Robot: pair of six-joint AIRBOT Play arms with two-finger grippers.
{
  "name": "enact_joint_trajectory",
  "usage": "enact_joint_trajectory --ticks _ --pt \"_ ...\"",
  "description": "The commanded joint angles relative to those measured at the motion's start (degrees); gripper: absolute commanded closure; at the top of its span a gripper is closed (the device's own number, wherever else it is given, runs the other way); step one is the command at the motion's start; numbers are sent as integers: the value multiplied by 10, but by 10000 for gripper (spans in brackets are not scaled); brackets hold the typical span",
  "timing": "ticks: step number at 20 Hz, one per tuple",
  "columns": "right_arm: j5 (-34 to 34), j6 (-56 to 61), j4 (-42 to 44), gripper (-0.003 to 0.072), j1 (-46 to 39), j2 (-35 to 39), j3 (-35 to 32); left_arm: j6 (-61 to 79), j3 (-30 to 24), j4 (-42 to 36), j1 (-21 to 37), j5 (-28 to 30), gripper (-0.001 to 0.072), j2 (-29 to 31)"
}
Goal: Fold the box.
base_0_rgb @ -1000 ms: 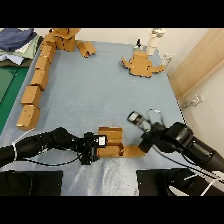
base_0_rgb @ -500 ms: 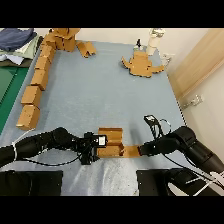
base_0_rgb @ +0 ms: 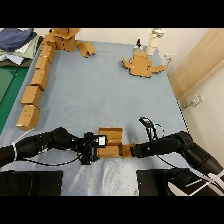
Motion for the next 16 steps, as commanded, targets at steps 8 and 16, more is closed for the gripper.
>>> enact_joint_trajectory --ticks 8,16 --pt "12 -16 86 402 0 58 13 0 0 0 0 0 100 0" --pt "28 -40 113 187 23 36 14 0 0 0 0 0 100 0"
